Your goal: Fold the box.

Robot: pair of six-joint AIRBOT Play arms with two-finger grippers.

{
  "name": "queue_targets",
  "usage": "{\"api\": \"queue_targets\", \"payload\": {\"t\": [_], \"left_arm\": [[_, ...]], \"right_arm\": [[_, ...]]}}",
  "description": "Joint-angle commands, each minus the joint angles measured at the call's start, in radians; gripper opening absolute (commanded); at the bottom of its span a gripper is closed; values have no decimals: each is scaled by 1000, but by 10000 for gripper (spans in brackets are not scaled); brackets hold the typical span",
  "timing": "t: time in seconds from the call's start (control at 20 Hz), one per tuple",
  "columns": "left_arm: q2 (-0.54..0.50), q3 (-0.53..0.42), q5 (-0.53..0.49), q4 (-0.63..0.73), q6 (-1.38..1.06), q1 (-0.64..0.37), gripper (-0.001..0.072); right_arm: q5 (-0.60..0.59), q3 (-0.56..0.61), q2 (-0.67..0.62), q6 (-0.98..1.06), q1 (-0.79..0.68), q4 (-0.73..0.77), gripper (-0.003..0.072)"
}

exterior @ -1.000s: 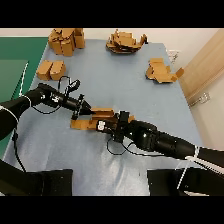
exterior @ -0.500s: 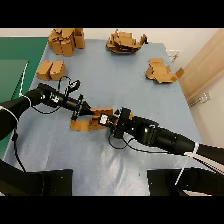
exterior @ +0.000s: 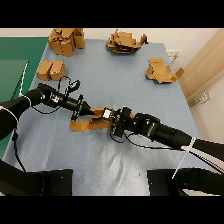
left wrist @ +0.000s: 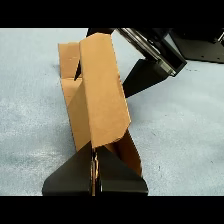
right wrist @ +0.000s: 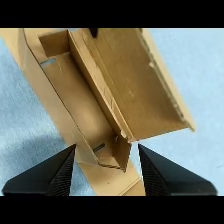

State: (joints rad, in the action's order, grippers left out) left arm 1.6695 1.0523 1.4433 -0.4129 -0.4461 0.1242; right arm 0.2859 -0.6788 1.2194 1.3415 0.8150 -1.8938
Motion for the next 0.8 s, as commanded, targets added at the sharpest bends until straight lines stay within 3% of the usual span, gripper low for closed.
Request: {"api": "queue_targets", "payload": {"t": [0.0, 0.3, 0.4, 0.55, 0.75], "left_arm": [[1, 1, 0, 0, 0, 1, 16], [1, 1, 7, 0, 0, 1, 16], [1, 1, 8, 0, 0, 1, 16], [1, 1, 5, 0, 0, 1, 16], [1, 1, -4, 0, 2, 1, 16]], "right_arm": [[-15, -2, 19, -320, -42, 283, 617], [47, -48, 68, -977, -124, 870, 617], [117, -77, 93, -1122, -149, 986, 617], [203, -95, 126, -1167, -185, 1025, 617], [232, -95, 165, -1186, -188, 1044, 617]]}}
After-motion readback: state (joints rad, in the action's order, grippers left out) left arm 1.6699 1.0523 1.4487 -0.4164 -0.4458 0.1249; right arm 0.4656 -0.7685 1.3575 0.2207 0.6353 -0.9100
